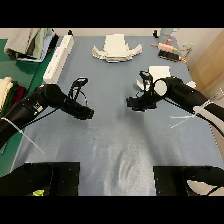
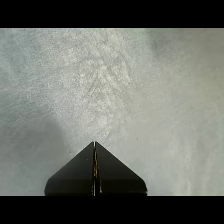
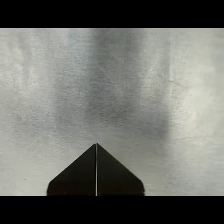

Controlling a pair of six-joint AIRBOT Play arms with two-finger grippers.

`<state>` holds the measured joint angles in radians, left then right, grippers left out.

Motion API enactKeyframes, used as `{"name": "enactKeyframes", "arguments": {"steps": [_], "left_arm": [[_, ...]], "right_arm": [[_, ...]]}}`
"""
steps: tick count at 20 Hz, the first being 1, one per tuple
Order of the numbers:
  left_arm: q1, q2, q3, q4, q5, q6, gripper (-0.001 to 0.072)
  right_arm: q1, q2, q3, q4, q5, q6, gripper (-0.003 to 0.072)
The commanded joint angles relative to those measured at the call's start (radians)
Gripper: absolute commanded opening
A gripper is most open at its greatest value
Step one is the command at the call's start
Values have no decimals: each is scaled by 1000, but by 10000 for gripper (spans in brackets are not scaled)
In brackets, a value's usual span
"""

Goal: Fold the box.

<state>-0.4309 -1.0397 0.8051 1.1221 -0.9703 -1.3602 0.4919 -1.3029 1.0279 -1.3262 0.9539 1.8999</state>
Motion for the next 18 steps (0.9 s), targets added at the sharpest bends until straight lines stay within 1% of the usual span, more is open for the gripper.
{"name": "enactKeyframes", "arguments": {"steps": [1, 2, 3, 4, 5, 6, 8, 9, 10, 12, 14, 16, 18], "left_arm": [[0, 1, 0, -2, 30, 2, 19], [0, 0, 0, 0, 29, 2, 19], [0, 0, 0, 0, 30, 2, 19], [0, 1, 0, 0, 32, 2, 19], [0, 1, 0, 0, 46, 2, 19], [0, 0, 0, 0, 59, 2, 19], [0, 0, 0, -1, 78, 2, 19], [0, 0, 0, -1, 89, 2, 19], [0, 0, 0, -1, 105, 2, 19], [0, 0, 0, -1, 132, 1, 19], [0, -2, 0, 0, 161, 1, 19], [0, -2, 0, 0, 166, -2, 19], [0, -2, 0, -1, 164, -8, 19]], "right_arm": [[-3, -13, 2, 34, -13, 71, 3], [-19, -13, 10, 6, -9, 74, 3], [-59, -13, 39, -35, 20, 74, 3], [-121, -13, 84, -73, 78, 74, 40], [-210, -13, 146, -101, 146, 71, 168], [-306, -17, 209, -115, 196, 42, 252], [-523, -50, 342, -113, 248, -85, 252], [-628, -82, 402, -100, 250, -165, 302], [-721, -121, 450, -75, 243, -239, 323], [-859, -217, 519, -1, 222, -381, 323], [-945, -329, 591, 69, 221, -488, 323], [-991, -442, 674, 121, 231, -545, 397], [-1005, -546, 768, 148, 266, -565, 397]]}}
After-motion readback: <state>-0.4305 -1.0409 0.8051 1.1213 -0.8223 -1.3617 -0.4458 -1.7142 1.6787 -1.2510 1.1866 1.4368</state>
